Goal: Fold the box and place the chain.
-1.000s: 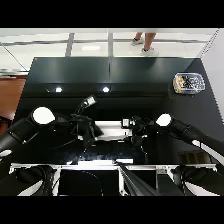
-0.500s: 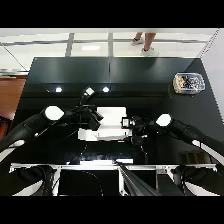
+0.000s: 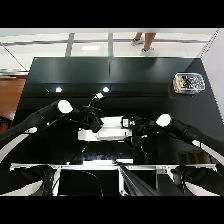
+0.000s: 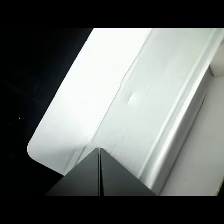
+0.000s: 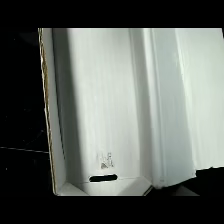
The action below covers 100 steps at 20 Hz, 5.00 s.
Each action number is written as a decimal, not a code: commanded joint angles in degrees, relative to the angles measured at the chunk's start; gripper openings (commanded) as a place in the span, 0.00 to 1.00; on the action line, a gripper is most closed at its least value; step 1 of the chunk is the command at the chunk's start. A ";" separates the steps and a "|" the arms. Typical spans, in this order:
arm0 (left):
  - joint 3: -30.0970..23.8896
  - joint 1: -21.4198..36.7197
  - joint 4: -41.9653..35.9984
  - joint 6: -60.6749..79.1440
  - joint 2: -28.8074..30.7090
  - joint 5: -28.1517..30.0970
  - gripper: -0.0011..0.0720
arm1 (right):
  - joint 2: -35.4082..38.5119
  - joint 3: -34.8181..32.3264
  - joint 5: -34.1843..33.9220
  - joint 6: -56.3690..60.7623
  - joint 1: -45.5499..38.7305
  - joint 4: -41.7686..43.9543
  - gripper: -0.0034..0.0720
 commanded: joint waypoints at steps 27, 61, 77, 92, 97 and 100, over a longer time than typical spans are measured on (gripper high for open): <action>-16.46 -1.44 3.08 29.86 17.09 5.42 0.89 | 0.00 0.02 -0.92 0.72 0.02 0.24 0.26; -14.97 17.62 27.98 -32.50 28.79 -3.13 0.05 | 0.00 0.02 -0.92 0.72 0.02 0.26 0.26; -18.91 23.56 -13.00 -29.77 5.38 -12.39 0.04 | 0.00 0.02 -0.90 0.72 0.02 0.26 0.26; -18.32 22.53 -15.69 -21.94 4.68 -14.12 0.05 | 0.00 0.02 -0.90 0.72 0.02 0.26 0.26; -17.84 24.30 -11.10 -22.73 5.42 -14.67 0.04 | 0.00 0.02 -0.90 0.72 0.02 0.26 0.26; -17.86 28.41 -5.86 -25.57 8.02 -13.77 0.04 | 0.00 0.02 -0.90 0.72 0.02 0.26 0.26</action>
